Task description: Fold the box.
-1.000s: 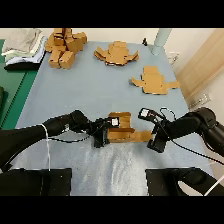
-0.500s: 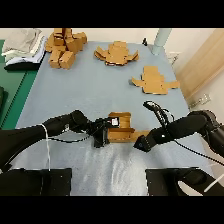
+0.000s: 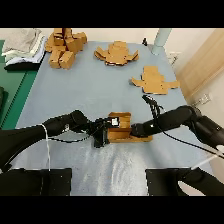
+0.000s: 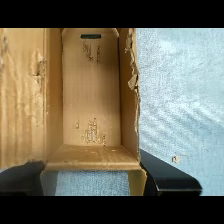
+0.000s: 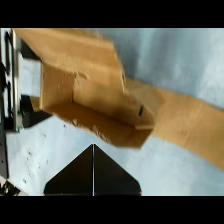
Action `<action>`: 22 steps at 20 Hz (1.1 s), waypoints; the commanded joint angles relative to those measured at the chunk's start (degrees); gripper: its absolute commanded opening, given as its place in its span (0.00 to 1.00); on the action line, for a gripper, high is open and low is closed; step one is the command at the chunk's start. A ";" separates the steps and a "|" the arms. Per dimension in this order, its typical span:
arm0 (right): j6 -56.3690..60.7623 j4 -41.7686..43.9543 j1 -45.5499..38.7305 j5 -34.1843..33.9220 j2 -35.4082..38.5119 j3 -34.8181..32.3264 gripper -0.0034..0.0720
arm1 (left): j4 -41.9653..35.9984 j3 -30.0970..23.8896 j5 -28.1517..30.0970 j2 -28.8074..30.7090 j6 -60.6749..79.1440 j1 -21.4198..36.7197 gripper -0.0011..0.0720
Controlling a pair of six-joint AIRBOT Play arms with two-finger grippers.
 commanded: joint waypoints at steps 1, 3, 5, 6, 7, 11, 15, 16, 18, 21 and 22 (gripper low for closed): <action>-1.75 0.22 -0.02 4.28 -5.97 5.70 0.05 | 0.00 0.07 0.00 0.04 0.02 0.02 0.63; -3.41 -1.51 -0.02 4.17 -10.16 11.08 0.05 | 0.00 0.07 0.00 0.04 0.02 0.02 0.63; -4.22 -4.83 -0.02 4.00 -14.84 14.23 0.05 | 0.00 0.07 0.00 0.04 0.02 0.02 0.63; -5.31 -6.69 -0.02 4.02 -17.00 14.93 0.05 | 0.00 0.07 0.00 0.04 0.02 0.02 0.63; -5.40 -8.50 -0.02 4.04 -18.71 15.10 0.05 | 0.00 0.07 0.00 0.04 0.02 0.02 0.63; -7.72 -12.74 -0.39 4.04 -23.37 15.08 0.05 | 0.00 0.07 0.00 0.04 0.02 0.02 0.63; -10.32 -12.66 -0.39 4.92 -23.65 14.97 0.05 | 0.00 0.07 0.00 0.04 0.02 0.02 0.63; -10.47 -12.48 -0.37 5.25 -23.82 14.97 0.05 | 0.00 0.07 0.00 0.04 0.02 0.02 0.63; -12.11 -10.01 -0.35 5.70 -24.50 14.97 0.05 | 0.00 0.07 0.00 0.04 0.02 0.02 0.63; -15.56 -4.72 -0.33 6.40 -25.92 14.97 0.05 | 0.00 0.07 0.00 0.04 0.02 0.02 0.63; -15.65 -4.61 -0.33 6.47 -26.32 14.97 0.05 | 0.00 0.07 0.00 0.04 0.02 0.02 0.63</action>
